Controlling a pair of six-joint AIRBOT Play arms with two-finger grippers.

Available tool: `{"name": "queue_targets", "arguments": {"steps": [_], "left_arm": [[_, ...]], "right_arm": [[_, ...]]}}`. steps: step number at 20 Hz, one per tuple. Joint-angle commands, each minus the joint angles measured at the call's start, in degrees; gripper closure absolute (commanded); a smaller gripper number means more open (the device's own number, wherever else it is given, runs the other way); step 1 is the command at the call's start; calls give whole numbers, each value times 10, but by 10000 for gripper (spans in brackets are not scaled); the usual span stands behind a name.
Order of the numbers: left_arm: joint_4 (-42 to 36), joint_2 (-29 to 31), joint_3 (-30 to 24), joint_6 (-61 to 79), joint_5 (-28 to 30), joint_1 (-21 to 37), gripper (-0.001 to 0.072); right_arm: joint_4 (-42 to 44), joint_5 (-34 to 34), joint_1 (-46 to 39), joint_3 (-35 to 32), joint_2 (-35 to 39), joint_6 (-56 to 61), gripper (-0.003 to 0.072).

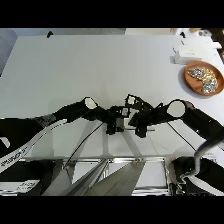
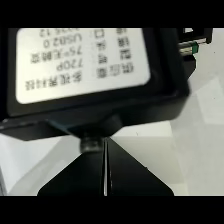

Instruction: Fold the box and place the chain.

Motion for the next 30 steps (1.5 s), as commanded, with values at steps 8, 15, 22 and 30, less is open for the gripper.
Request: {"name": "queue_targets", "arguments": {"steps": [8,15,22,30], "left_arm": [[0,0,0,0,0,0,438],[0,0,0,0,0,0,438],[0,0,0,0,0,0,438],[0,0,0,0,0,0,438]], "right_arm": [[-23,3,1,-23,-2,6,672],[3,2,1,-22,-3,5,672],[-48,23,-62,-12,105,24,672],[-134,149,-171,-21,116,40,672]]}}
